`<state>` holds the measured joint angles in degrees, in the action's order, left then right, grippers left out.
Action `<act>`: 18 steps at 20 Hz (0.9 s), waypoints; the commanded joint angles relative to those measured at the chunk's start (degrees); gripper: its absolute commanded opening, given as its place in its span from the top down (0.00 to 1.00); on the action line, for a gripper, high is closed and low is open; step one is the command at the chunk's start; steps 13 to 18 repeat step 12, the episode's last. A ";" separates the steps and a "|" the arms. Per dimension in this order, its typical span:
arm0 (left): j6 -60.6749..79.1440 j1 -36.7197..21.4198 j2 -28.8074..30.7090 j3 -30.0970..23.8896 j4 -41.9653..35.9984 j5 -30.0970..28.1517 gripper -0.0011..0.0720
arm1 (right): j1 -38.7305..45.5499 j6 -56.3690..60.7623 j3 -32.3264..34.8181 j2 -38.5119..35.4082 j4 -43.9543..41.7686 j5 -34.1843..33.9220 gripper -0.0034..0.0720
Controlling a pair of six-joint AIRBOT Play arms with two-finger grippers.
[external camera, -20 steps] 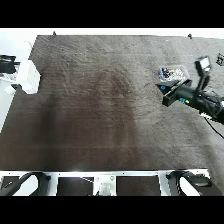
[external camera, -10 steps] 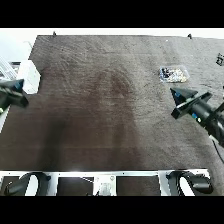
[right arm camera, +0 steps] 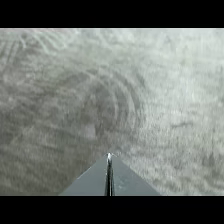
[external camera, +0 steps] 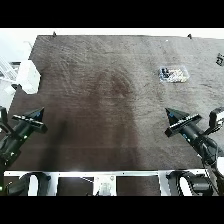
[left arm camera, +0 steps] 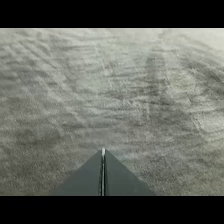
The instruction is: Fold the box and place the chain.
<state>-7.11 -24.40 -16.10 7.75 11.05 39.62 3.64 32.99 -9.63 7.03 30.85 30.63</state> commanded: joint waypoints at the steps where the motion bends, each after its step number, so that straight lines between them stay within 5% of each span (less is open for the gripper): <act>1: -0.28 -0.02 0.63 -1.62 -0.17 0.44 0.96 | -0.04 1.51 2.97 -1.25 0.17 0.83 0.95; 18: -0.50 -0.02 0.63 -1.62 -0.20 1.33 0.96 | -0.04 1.73 3.48 -1.25 0.02 1.49 0.95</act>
